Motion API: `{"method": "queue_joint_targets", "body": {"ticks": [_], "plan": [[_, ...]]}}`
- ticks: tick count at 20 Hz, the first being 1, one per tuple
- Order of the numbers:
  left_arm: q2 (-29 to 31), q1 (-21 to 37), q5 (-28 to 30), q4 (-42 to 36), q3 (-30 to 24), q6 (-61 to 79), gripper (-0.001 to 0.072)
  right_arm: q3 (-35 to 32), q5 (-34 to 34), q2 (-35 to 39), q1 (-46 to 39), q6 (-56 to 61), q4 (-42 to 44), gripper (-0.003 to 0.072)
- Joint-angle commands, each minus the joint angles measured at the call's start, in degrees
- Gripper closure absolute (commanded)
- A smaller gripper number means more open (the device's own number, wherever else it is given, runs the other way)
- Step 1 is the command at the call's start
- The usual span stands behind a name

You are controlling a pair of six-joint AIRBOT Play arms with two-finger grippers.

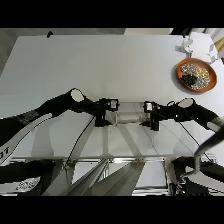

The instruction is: Fold the box and place the chain.

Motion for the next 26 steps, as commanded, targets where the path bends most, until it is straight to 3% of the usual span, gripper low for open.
{"method": "queue_joint_targets", "body": {"ticks": [1,9,19,20,23,24,26], "plan": [[-1.4,-0.2,1.0,-4.7,-0.1,2.4,0.0012,0.0,0.0,0.0,0.0,0.0,0.0,0.0391],[-1.5,-1.4,-0.9,-5.7,-0.1,1.9,0.0010,0.0,0.0,0.0,0.0,0.0,0.0,0.0391],[-4.8,-3.5,3.2,-11.2,-0.1,-0.4,0.0017,0.0,0.0,0.0,0.0,0.0,0.0,0.0391],[-4.8,-3.5,4.0,-11.2,-0.1,-0.4,0.0043,0.0,0.0,0.0,0.0,0.0,0.0,0.0391],[-4.9,-3.5,4.0,-11.2,-0.1,-0.4,0.0474,0.0,0.0,0.0,0.0,0.0,0.0,0.0391],[-4.8,-3.5,3.8,-11.2,-0.1,-0.4,0.0508,0.0,0.0,0.0,0.0,0.0,0.0,0.0391],[-4.8,-3.5,3.5,-11.2,-0.1,-0.4,0.0503,0.0,0.0,0.0,0.0,0.0,0.0,0.0391]]}}
